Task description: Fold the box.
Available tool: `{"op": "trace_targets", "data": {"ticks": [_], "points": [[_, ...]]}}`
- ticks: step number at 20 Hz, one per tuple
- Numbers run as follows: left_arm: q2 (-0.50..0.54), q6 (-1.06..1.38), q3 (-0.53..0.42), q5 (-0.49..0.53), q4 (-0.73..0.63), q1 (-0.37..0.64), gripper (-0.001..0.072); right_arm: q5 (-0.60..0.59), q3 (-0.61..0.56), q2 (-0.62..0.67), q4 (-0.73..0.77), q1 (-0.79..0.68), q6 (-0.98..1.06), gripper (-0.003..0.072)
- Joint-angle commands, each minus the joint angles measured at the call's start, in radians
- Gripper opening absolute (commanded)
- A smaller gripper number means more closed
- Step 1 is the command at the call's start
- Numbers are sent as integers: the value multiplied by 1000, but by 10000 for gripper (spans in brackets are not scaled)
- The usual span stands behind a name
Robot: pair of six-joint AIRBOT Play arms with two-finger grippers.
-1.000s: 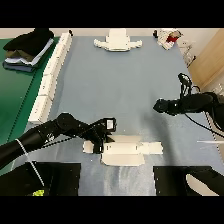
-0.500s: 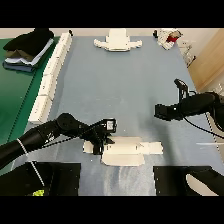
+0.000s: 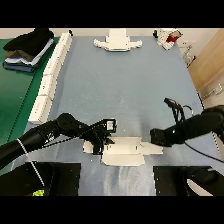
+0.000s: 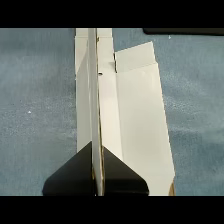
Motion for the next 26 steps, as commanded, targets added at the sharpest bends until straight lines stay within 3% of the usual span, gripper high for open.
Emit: {"op": "trace_targets", "data": {"ticks": [1,5,7,8,9,10,11,15,21,26], "points": [[0,0,0,0,0,0,15,36,-97,131,-24,261,138,5],[0,0,0,0,0,0,15,256,-192,156,-162,623,138,5],[0,0,0,0,0,0,15,323,-196,101,-297,779,134,6],[0,0,0,0,0,0,15,344,-196,67,-348,832,103,45],[0,0,0,0,0,0,15,355,-196,26,-392,876,49,337],[0,0,0,0,0,0,15,357,-196,-11,-422,902,2,580],[0,0,0,0,0,0,15,356,-195,-49,-439,914,-30,664],[0,0,0,0,0,0,15,399,-188,-146,-516,915,-49,660],[0,0,0,0,0,0,15,399,-142,-162,-713,914,-23,657],[0,0,0,0,0,0,15,322,-116,-158,-728,915,31,657]]}}
